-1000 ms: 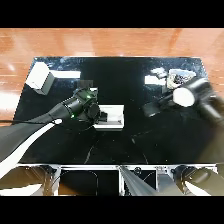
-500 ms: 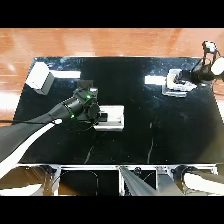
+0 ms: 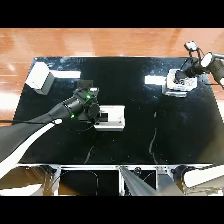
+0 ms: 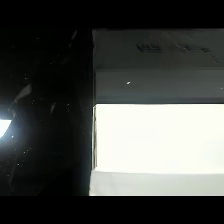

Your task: Fold the box and place the chain.

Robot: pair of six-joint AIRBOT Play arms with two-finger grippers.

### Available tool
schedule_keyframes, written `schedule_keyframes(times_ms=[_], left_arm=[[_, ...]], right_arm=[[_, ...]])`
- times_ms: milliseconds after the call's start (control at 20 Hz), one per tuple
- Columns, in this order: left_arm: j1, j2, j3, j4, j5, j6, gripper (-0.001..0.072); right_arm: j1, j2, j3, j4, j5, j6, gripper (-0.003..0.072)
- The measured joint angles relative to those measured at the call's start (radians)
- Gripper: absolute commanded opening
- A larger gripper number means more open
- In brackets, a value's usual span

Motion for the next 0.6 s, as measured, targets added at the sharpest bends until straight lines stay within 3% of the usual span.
schedule_keyframes(times_ms=[400, 450, 600], left_arm=[[0.0, 0.0, 0.0, 0.0, -0.019, 0.0, 0.0021], [0.0, 0.0, 0.0, 0.0, -0.024, 0.0, 0.0021], [0.0, 0.0, 0.0, 0.0, -0.025, 0.0, 0.0021]], right_arm=[[-0.02, -0.077, 0.01, 0.007, -0.016, -0.159, 0.0609], [-0.021, -0.085, 0.01, 0.006, -0.016, -0.166, 0.0538], [-0.022, -0.098, 0.011, 0.006, -0.025, -0.178, 0.0537]])
